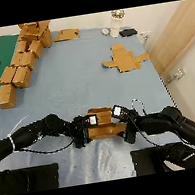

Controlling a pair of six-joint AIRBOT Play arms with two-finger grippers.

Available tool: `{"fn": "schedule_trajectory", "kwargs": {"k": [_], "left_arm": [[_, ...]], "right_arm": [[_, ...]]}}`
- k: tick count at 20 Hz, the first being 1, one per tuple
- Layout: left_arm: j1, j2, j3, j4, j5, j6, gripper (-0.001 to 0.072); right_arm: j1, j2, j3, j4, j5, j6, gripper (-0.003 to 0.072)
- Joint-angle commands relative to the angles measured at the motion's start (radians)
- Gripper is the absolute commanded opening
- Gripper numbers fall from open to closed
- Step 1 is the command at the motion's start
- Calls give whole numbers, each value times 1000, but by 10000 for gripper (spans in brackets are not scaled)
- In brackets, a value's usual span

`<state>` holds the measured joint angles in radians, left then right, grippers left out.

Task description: Fold the box.

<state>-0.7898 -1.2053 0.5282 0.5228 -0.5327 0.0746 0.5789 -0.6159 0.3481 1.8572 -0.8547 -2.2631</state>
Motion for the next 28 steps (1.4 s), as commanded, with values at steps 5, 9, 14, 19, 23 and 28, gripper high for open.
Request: {"fn": "schedule_trajectory", "kwargs": {"k": [5,9,14,19,23,28], "left_arm": [[0,0,1,0,0,0,521],[0,0,1,0,0,0,521],[0,0,1,0,0,0,521],[0,0,1,0,0,0,522],[0,0,1,0,0,0,521],[0,0,1,0,0,0,522]], "right_arm": [[1,-46,-2,174,71,-298,254],[2,-46,-2,175,75,-298,152],[2,-46,-3,242,120,-323,158],[2,-85,-3,274,114,-323,260],[2,-130,-3,286,116,-349,531],[1,-132,-3,277,124,-349,569]]}}
